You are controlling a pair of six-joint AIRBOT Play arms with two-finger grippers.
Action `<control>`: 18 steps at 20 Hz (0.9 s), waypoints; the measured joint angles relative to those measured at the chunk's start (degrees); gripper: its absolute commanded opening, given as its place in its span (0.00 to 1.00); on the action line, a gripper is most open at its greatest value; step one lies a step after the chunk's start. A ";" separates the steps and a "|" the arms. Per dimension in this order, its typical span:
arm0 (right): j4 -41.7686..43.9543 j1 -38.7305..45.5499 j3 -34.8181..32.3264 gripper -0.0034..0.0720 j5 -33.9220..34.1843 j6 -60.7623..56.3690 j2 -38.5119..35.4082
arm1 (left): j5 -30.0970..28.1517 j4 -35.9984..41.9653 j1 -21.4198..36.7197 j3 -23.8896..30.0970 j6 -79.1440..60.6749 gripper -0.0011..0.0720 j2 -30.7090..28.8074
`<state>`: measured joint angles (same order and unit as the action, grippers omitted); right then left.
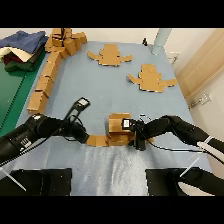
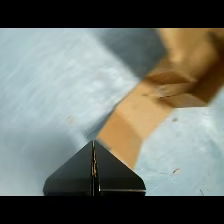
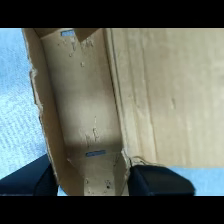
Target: Fold the box.
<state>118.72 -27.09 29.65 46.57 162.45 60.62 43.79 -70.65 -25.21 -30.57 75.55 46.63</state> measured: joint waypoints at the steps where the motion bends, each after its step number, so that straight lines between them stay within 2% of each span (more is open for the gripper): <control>1: 0.00 0.00 0.00 0.72 -0.02 0.00 0.00 | 1.57 -1.77 1.44 0.17 5.03 0.03 -0.24; 5: 0.00 0.00 0.00 0.72 0.00 0.00 0.00 | 2.40 -1.07 4.39 0.90 14.99 0.03 1.88; 9: 0.00 0.00 0.00 0.72 0.00 0.00 0.00 | 0.26 8.98 5.09 1.29 15.06 0.03 8.07; 12: 0.00 0.00 0.00 0.72 0.00 0.00 0.00 | -1.11 15.47 3.76 1.36 12.59 0.03 11.67; 18: 0.00 0.00 0.00 0.72 -0.02 0.00 0.00 | -4.50 20.09 -0.94 1.40 11.19 0.03 14.14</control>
<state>118.72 -27.09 29.65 46.54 162.45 60.62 39.29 -50.57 -26.15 -29.17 86.74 60.77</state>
